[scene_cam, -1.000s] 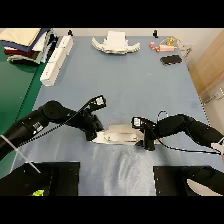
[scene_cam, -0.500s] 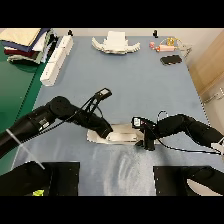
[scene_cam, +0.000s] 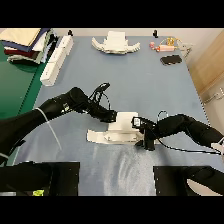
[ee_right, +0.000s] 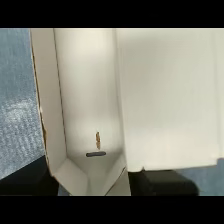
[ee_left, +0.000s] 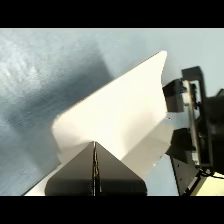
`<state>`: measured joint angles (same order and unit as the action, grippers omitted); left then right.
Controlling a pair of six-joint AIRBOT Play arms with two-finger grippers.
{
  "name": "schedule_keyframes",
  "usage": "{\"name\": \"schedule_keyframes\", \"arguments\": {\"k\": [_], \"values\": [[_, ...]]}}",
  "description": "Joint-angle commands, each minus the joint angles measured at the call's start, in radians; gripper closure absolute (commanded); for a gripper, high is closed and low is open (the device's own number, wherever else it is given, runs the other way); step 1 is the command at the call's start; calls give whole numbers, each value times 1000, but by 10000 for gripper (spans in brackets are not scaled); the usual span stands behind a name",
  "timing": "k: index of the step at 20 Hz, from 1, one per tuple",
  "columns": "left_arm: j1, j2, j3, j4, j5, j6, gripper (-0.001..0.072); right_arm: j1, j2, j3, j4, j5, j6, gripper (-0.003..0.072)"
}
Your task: Fold the box.
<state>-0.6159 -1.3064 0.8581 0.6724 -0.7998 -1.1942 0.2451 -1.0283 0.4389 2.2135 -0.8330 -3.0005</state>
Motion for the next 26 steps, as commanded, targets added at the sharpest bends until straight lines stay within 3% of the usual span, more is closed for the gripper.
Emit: {"name": "schedule_keyframes", "arguments": {"k": [1, 9, 13, 16, 19, 21, 26], "values": [[5, -70, 7, 3, 3, -64, 696, 0, -1, 0, 0, 1, 0, 181], [5, -82, 7, -8, 2, -77, 696, 0, -1, 0, 0, 1, 0, 181], [10, -39, 27, -35, -23, 13, 696, 0, -1, 0, 0, 1, 0, 182], [32, 84, 37, -27, -28, 100, 696, 0, -1, 0, 0, 1, 0, 181], [55, 244, 25, 80, -142, 133, 696, 0, -1, 0, 0, 1, 0, 181], [55, 343, -24, 154, -204, 136, 696, 0, -1, 0, 0, 1, 0, 181], [54, 566, -195, 172, -193, 423, 695, 0, -1, 0, 0, 1, 0, 181]]}}
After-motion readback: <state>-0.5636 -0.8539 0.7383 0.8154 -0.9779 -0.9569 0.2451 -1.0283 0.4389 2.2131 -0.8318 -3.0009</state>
